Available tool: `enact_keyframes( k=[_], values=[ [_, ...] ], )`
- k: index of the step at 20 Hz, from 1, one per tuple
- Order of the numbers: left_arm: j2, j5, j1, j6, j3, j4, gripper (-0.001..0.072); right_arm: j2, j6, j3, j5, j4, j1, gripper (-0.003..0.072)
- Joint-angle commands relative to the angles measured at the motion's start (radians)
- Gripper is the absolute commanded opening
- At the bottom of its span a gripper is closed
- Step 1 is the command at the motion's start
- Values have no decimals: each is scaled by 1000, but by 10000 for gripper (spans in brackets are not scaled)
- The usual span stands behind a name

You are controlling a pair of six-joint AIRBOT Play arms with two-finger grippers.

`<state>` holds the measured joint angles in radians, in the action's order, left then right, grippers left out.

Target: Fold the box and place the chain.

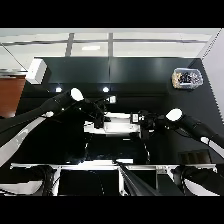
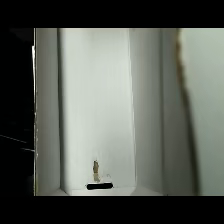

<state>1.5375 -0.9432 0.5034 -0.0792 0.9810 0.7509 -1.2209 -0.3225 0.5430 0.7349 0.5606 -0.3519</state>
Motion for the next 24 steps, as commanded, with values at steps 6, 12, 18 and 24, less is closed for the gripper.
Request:
enact_keyframes(
  k=[6, 12, 18, 24],
  values=[
    [-1, -5, -1, 1, 0, 3, 23, -21, -2, 0, 28, -32, 32, 702],
    [-1, -8, -1, 1, 0, 12, 23, -35, -16, 0, 28, -35, 52, 702],
    [-1, -7, -1, 1, 0, 12, 23, -38, -18, 0, 28, -31, 51, 702],
    [0, -5, -1, 1, 0, 34, 23, -39, -14, 0, 25, -25, 51, 701]
  ],
)
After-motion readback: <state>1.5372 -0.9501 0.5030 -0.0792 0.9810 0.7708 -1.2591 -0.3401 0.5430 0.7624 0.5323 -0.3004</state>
